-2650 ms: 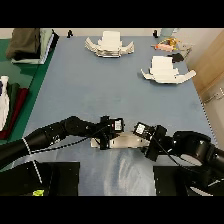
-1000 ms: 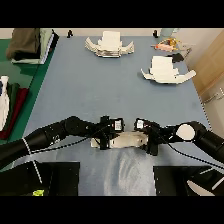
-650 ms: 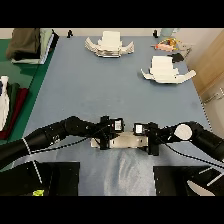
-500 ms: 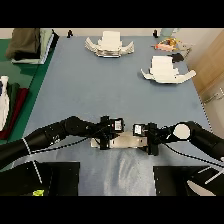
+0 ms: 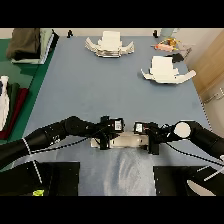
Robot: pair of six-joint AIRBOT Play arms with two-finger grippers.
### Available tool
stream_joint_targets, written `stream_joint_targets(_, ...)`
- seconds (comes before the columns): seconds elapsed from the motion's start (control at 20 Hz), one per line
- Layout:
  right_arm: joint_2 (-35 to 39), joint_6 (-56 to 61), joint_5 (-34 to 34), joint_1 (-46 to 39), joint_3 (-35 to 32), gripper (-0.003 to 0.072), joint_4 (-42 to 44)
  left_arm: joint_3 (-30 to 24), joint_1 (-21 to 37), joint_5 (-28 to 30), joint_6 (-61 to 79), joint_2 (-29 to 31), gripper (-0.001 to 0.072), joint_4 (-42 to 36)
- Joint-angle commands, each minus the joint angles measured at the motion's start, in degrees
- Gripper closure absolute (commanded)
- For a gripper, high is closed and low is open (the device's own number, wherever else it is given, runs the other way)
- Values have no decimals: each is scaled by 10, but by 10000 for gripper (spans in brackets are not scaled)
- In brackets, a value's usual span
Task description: Fold the box.
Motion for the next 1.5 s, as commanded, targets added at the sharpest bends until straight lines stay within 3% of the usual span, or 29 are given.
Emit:
stream_joint_targets(0.0,-1,-1,0,-1,0,123,14,0,0,0,0,0,693,0)
stream_joint_targets(0.05,-1,-1,0,-1,0,175,16,0,0,0,0,0,693,0)
stream_joint_targets(0.1,-1,-1,0,-1,-1,180,16,0,0,0,0,0,693,0)
stream_joint_targets(0.45,-6,-1,0,-1,-15,155,17,0,0,0,0,0,693,0)
stream_joint_targets(0.55,1,-1,-1,-1,-15,25,17,0,0,0,0,0,693,0)
stream_joint_targets(0.65,0,-1,-1,-2,-15,27,15,0,0,0,0,0,693,0)
stream_joint_targets(0.8,-1,-1,-1,-2,-15,38,13,0,0,0,0,0,693,0)
stream_joint_targets(0.85,-1,-1,-1,-2,-15,77,13,0,0,0,0,0,693,0)
stream_joint_targets(0.9,-1,0,-1,-2,-15,172,12,0,0,0,0,0,693,0)
stream_joint_targets(1.45,0,7,-10,-1,-15,151,-7,0,0,0,0,0,693,0)
